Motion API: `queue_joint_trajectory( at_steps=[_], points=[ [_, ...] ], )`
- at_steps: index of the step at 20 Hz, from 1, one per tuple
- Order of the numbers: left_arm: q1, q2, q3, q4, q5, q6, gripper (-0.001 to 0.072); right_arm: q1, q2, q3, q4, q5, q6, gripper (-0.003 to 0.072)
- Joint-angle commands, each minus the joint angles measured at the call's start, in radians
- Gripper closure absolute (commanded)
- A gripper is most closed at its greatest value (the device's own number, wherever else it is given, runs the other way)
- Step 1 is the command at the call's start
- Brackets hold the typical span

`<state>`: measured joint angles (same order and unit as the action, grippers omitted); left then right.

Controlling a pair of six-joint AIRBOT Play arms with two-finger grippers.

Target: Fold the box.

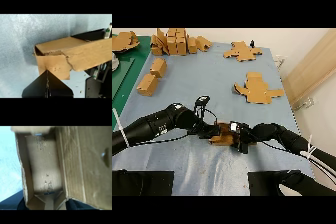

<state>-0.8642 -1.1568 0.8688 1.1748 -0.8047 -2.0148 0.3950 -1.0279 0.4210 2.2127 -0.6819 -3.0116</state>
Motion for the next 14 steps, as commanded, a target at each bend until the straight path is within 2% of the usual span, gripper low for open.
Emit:
queue_joint_trajectory(
  at_steps=[1,9,10,11,12,14],
  points=[
    [0.0,-0.002,0.01,0.021,-0.01,0.0,0.0463,0.0,0.001,0.0,0.0,0.0,0.0,0.0191],
    [-0.003,-0.02,0.008,0.029,-0.012,0.002,0.0454,0.0,0.001,0.0,0.001,0.0,0.0,0.019],
    [-0.003,-0.02,0.008,0.029,-0.013,0.002,0.0402,0.0,0.001,0.0,0.0,0.0,0.0,0.0191],
    [-0.003,-0.02,0.008,0.026,-0.014,0.0,0.013,0.0,0.001,-0.001,0.0,0.0,0.0,0.0191],
    [-0.003,-0.02,0.008,0.026,-0.014,-0.002,0.01,0.0,0.001,0.0,0.0,0.0,0.0,0.0191],
    [-0.003,-0.02,0.008,0.026,-0.015,-0.002,0.01,0.0,0.001,0.0,0.0,0.0,0.0,0.0191]
  ],
)
